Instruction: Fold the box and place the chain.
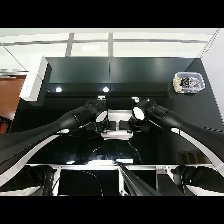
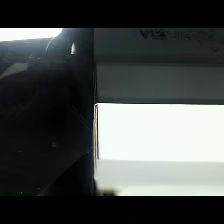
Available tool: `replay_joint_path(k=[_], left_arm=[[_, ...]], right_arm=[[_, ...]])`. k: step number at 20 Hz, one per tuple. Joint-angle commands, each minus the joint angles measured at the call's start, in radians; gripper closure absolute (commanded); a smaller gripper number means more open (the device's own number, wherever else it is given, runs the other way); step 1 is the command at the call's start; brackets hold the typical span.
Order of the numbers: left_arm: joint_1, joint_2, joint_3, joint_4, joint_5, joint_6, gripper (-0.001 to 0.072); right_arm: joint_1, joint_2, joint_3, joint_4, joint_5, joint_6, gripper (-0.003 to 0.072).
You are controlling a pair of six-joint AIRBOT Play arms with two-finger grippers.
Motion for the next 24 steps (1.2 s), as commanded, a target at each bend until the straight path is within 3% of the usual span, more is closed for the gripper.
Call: replay_joint_path(k=[1, 3, 4, 7, 8, 9, 10, 13, 16, 18, 20, 22, 24], left_arm=[[0.000, 0.000, 0.000, -0.003, 0.005, 0.000, 0.0684], [0.000, 0.000, 0.000, -0.003, 0.005, 0.000, 0.0684], [0.000, 0.000, 0.000, -0.003, 0.005, 0.000, 0.0684], [0.000, 0.000, 0.000, -0.003, 0.005, 0.000, 0.0684], [0.000, 0.000, 0.000, -0.003, 0.005, 0.000, 0.0684], [0.000, 0.000, 0.000, -0.003, 0.005, 0.000, 0.0684], [0.000, 0.000, 0.000, -0.003, 0.005, 0.000, 0.0684], [0.000, 0.000, 0.000, -0.003, 0.002, 0.000, 0.0684], [0.000, 0.000, 0.000, -0.003, -0.001, 0.000, 0.0684], [0.001, 0.000, 0.000, -0.002, 0.002, 0.000, 0.0684], [0.001, 0.000, 0.000, -0.002, 0.006, 0.000, 0.0684], [0.001, 0.000, 0.000, 0.001, 0.006, 0.000, 0.0684], [0.002, 0.000, 0.000, 0.001, 0.006, 0.000, 0.0684]], right_arm=[[0.001, 0.000, 0.000, 0.003, 0.005, 0.007, 0.0538], [0.001, 0.000, 0.000, 0.003, 0.005, 0.006, 0.0574], [0.001, 0.000, 0.001, 0.003, 0.005, 0.006, 0.0671], [0.000, 0.000, 0.000, 0.003, 0.002, 0.004, 0.0673], [-0.001, 0.002, 0.001, 0.003, 0.003, -0.005, 0.0631], [-0.005, 0.006, 0.001, 0.002, 0.009, -0.007, 0.0454], [-0.010, 0.016, 0.001, 0.003, 0.024, -0.021, 0.0401], [-0.035, 0.105, 0.002, 0.003, 0.055, -0.116, 0.0402], [-0.095, 0.298, 0.002, -0.034, 0.072, -0.250, 0.0401], [-0.184, 0.440, 0.002, -0.140, 0.072, -0.270, 0.0402], [-0.306, 0.536, -0.005, -0.354, 0.076, -0.268, 0.0403], [-0.454, 0.556, -0.026, -0.569, 0.058, -0.268, 0.0404], [-0.616, 0.549, -0.087, -0.644, -0.085, -0.267, 0.0405]])
